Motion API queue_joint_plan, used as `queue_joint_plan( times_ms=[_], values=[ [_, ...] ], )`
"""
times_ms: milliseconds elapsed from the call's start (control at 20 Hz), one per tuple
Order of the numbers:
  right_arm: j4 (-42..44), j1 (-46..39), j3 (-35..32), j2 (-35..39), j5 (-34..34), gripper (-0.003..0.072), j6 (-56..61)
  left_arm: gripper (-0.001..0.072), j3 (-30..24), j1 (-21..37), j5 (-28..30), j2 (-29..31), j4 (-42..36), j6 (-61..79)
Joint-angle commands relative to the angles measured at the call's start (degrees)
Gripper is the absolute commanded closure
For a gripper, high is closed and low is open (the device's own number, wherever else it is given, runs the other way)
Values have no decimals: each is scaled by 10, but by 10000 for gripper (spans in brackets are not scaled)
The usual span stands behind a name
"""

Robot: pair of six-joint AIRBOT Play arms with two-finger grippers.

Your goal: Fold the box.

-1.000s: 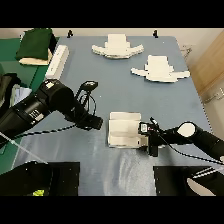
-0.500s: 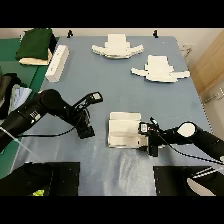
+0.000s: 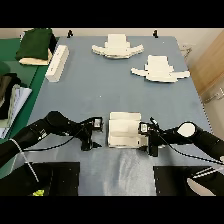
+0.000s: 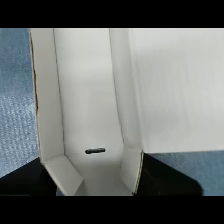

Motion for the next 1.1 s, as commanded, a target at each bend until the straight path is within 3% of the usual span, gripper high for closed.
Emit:
queue_joint_plan(
  times_ms=[0, 1050],
  values=[
    [0, 0, 0, 0, 0, 83, 0, 11, -15, -32, 49, -13, -66, 73],
    [0, 0, 0, 0, 0, 83, 0, 11, -10, -68, 86, -83, -172, 91]
  ],
)
